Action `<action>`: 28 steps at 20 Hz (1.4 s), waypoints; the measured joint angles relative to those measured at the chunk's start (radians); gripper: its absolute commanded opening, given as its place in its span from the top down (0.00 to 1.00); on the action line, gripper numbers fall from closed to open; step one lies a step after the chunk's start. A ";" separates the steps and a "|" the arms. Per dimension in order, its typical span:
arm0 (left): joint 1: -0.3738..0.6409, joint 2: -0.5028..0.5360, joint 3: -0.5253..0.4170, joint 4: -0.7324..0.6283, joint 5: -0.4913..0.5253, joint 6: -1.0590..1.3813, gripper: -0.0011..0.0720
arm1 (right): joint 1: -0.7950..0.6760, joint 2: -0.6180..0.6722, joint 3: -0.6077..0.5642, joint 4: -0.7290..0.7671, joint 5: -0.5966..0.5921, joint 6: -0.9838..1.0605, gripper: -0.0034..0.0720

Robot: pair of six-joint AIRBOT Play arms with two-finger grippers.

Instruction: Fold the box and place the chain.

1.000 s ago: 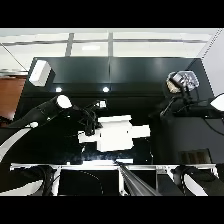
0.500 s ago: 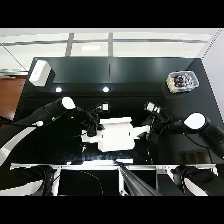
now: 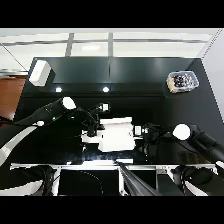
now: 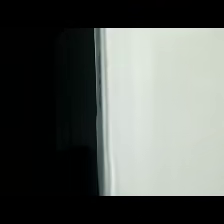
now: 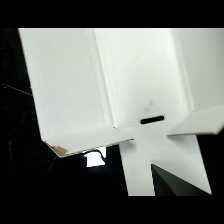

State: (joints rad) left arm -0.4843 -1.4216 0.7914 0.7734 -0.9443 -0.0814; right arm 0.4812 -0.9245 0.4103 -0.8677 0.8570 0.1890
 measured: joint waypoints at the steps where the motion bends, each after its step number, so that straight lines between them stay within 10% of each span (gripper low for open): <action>1: 0.000 0.000 0.000 0.000 0.000 0.000 0.95 | 0.017 -0.003 -0.003 -0.004 -0.010 -0.006 0.02; 14: 0.000 0.000 0.000 0.002 -0.002 0.000 0.95 | 0.203 -0.022 -0.013 0.033 -0.209 -0.019 0.02; 28: -0.001 0.007 0.001 0.011 -0.002 0.000 0.95 | 0.095 -0.019 0.057 0.051 -0.240 0.040 0.02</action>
